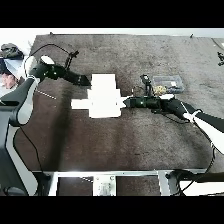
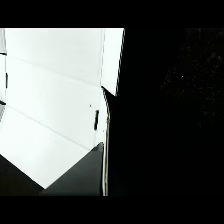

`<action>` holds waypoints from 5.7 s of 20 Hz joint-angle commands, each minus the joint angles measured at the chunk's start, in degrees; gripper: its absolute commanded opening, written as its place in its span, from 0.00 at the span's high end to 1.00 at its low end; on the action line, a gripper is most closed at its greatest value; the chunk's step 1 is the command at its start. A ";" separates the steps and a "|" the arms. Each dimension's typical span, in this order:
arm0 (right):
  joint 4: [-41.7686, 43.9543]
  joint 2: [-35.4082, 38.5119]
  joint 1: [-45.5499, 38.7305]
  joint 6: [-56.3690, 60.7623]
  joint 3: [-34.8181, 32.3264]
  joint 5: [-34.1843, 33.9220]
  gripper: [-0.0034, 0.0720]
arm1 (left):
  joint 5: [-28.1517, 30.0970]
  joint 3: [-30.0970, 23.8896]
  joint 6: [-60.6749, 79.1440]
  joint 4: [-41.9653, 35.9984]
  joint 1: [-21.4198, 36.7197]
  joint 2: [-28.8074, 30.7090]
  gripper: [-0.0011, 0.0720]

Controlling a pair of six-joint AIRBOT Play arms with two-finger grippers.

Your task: Fold the box and place the chain.

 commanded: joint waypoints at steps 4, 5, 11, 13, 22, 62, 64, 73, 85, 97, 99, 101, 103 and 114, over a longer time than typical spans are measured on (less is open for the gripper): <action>0.04 0.02 0.00 -0.20 -0.02 0.72 0.97 | -6.05 1.11 3.32 -8.55 -0.24 -4.50 0.26; 0.04 0.02 0.00 -0.20 -0.04 0.87 0.97 | -6.12 1.11 3.32 -8.57 -0.24 -5.09 0.26; 0.02 0.02 0.00 -0.20 -0.02 0.85 0.97 | -11.17 1.11 6.29 -9.40 -2.27 -6.45 0.27; 0.00 0.02 -0.07 -0.20 -0.02 0.83 0.97 | -13.03 1.11 6.67 -9.38 -2.49 -6.43 0.34; -0.44 0.02 -0.17 -0.22 -0.02 0.70 0.97 | -12.26 1.11 9.64 -9.38 -2.19 -6.43 0.84; -6.88 10.40 -13.75 -0.20 -0.02 7.98 0.38 | 3.02 -16.92 73.31 -14.51 -2.12 1.55 0.97; -6.86 10.43 -13.75 -0.17 -0.02 8.07 0.38 | 2.99 -16.92 75.17 -14.51 -2.14 1.53 0.97; -6.62 10.43 -13.70 -10.58 -0.02 10.45 0.35 | 4.04 -16.96 76.61 -14.16 -2.12 0.28 0.97; -8.48 8.94 2.86 -41.77 -0.02 7.58 0.16 | 4.04 -16.96 76.61 -14.16 -2.12 0.35 0.97; -13.99 1.42 9.99 -48.83 0.17 -1.27 0.16 | 4.04 -16.96 76.61 -14.16 -2.12 0.35 0.97; -14.82 0.87 10.47 -48.83 0.70 -2.86 0.16 | 4.04 -16.96 76.61 -14.16 -2.12 0.35 0.97; -17.11 0.15 11.61 -48.81 0.98 -5.90 0.16 | 4.02 -16.96 76.61 -14.14 -2.12 0.35 0.97; -17.81 -0.72 12.33 -48.83 1.01 -8.00 0.16 | 4.04 -16.96 76.61 -14.16 -2.12 0.35 0.97; -14.32 1.51 11.93 -47.23 4.26 -13.88 0.16 | 4.02 -16.96 76.61 -14.14 -2.12 0.35 0.97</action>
